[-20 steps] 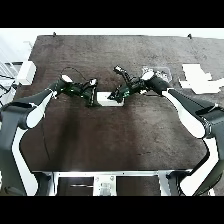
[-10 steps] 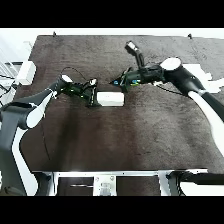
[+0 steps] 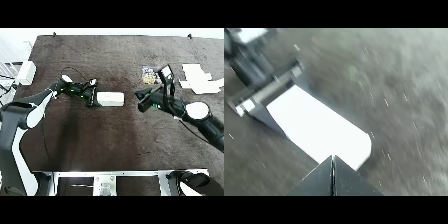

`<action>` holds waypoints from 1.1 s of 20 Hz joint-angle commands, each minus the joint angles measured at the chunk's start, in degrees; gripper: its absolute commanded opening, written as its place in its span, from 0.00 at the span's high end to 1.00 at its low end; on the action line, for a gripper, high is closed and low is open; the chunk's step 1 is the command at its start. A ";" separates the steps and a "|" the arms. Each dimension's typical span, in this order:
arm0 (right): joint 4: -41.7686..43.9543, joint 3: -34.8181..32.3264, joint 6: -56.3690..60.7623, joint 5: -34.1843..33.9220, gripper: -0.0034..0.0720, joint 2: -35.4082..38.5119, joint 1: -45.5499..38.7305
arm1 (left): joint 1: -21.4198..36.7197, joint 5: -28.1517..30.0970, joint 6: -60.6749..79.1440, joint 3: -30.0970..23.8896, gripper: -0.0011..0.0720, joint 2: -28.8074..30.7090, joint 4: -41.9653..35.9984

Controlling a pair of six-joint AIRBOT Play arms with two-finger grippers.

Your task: Fold the box and place the chain.

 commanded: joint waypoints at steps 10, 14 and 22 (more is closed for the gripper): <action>-0.07 -6.47 1.22 -4.37 0.95 3.26 0.00 | 6.43 -2.43 -18.78 -2.01 0.97 12.17 -4.61; -0.07 -6.47 1.88 -4.37 0.95 3.26 0.00 | 13.55 7.37 -21.09 -10.32 0.97 21.24 -5.40; -0.04 -6.58 1.88 -4.37 0.95 3.26 0.02 | 29.86 14.40 -29.14 -15.93 0.97 26.34 -5.68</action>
